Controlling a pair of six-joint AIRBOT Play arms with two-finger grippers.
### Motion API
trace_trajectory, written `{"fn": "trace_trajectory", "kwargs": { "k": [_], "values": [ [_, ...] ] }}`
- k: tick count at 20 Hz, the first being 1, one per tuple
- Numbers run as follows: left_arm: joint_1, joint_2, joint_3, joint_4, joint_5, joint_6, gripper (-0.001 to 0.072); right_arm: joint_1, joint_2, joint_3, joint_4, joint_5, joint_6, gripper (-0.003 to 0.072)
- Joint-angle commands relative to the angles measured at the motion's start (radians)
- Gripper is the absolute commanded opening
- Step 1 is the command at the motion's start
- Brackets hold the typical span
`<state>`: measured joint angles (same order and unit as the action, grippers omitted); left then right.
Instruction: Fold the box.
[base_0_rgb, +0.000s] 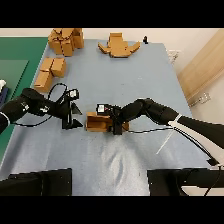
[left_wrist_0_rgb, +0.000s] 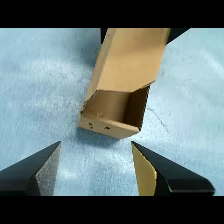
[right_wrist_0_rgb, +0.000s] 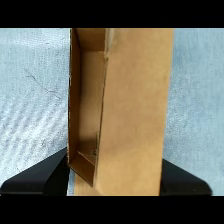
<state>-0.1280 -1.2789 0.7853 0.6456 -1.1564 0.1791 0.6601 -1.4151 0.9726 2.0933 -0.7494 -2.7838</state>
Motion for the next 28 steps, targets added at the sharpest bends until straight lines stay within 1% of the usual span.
{"fn": "trace_trajectory", "kwargs": {
  "k": [1, 4, 6, 13, 15, 18, 20, 24, 28],
  "values": [
    [-0.002, -0.039, -0.005, -0.048, 0.004, 0.090, 0.0696, 0.000, -0.001, 0.001, -0.003, 0.000, 0.001, 0.0570],
    [-0.030, -0.107, -0.005, -0.048, 0.022, 0.103, 0.0696, 0.000, -0.001, 0.000, -0.002, 0.000, 0.001, 0.0570],
    [-0.046, -0.130, -0.005, -0.049, 0.022, 0.121, 0.0696, 0.000, -0.001, 0.001, -0.003, 0.000, 0.001, 0.0570],
    [-0.060, -0.130, -0.005, -0.034, 0.032, 0.125, 0.0695, 0.000, -0.001, 0.000, -0.003, 0.000, 0.001, 0.0570],
    [-0.081, -0.130, -0.005, -0.043, 0.033, 0.134, 0.0696, 0.000, -0.001, 0.001, -0.003, 0.000, 0.001, 0.0570],
    [-0.127, -0.130, -0.005, -0.040, 0.090, 0.139, 0.0696, 0.000, -0.001, 0.001, -0.003, 0.000, 0.001, 0.0569],
    [-0.140, -0.130, -0.005, -0.040, 0.103, 0.139, 0.0695, 0.000, -0.001, 0.001, -0.003, 0.000, 0.001, 0.0570],
    [-0.138, -0.129, -0.005, -0.006, 0.135, 0.134, 0.0695, 0.000, -0.001, 0.001, -0.003, 0.000, 0.001, 0.0569],
    [-0.138, -0.129, -0.005, -0.002, 0.145, 0.134, 0.0695, 0.000, -0.001, 0.000, -0.003, 0.000, 0.001, 0.0570]
  ]
}}
